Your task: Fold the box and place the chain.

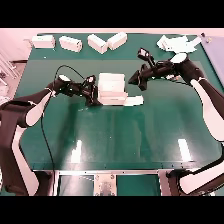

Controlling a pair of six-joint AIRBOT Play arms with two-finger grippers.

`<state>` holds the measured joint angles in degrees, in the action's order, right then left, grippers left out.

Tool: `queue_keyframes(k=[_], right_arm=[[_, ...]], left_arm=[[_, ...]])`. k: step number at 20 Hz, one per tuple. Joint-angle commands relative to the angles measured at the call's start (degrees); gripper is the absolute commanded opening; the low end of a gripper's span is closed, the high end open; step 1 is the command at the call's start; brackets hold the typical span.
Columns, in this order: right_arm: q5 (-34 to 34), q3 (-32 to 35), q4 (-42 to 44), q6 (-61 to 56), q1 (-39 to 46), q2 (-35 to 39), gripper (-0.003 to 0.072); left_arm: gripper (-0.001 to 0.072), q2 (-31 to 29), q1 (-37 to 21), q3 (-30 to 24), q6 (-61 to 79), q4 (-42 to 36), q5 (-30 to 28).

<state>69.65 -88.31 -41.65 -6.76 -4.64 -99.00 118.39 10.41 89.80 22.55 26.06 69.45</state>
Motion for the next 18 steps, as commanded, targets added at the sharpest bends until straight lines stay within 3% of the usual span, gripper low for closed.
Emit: queue_keyframes(k=[1,2,9,18], right_arm=[[-0.90,6.54,-5.97,-0.55,0.35,2.64,0.0571],[-1.18,7.87,-6.69,-0.52,0.55,2.62,0.0614],[-7.06,11.02,-6.34,0.81,0.76,1.90,0.0614],[-7.04,11.17,-1.86,5.20,-0.61,-2.19,0.0612]], left_arm=[[0.0470,0.02,0.00,0.07,0.00,0.00,0.00],[0.0471,0.02,0.00,0.07,0.00,0.02,0.00],[0.0471,0.02,0.00,0.07,0.00,0.02,0.00],[0.0470,0.02,0.00,0.07,0.00,0.02,0.00]])
